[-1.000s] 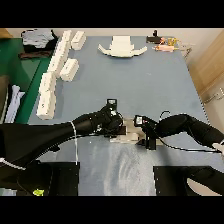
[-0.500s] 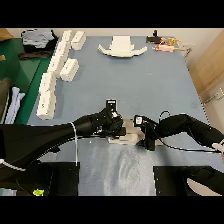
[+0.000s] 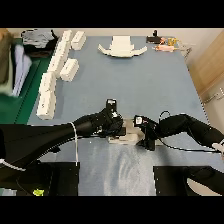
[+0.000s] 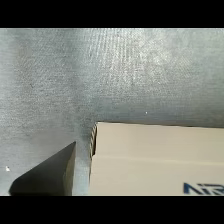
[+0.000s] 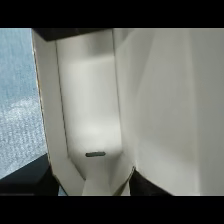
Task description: Fold the box.
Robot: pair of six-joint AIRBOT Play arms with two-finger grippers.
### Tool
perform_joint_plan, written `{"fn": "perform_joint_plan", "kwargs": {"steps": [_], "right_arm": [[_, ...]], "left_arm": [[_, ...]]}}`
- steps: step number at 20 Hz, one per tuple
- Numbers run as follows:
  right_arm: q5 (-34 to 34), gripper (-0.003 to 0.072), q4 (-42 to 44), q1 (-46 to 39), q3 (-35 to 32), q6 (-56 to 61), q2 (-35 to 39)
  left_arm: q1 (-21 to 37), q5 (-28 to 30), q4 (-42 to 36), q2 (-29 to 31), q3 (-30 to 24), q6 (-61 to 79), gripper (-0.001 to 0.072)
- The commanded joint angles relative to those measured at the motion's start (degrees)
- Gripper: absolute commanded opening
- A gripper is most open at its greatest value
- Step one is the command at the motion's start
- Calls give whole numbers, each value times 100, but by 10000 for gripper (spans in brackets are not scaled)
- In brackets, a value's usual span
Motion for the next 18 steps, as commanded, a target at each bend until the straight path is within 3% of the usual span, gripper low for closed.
{"fn": "perform_joint_plan", "kwargs": {"steps": [1,6,11,18], "right_arm": [[7,506,-2,-2,7,-2,4],[7,507,-2,-2,7,-2,4],[4,506,-2,-2,7,-2,4],[4,507,-2,-2,7,-2,4]], "left_arm": [[2,13,-17,-4,2,2,363],[0,61,15,-4,33,22,365],[0,-374,363,-4,267,-317,364],[-175,-481,483,-107,286,-446,363]]}}
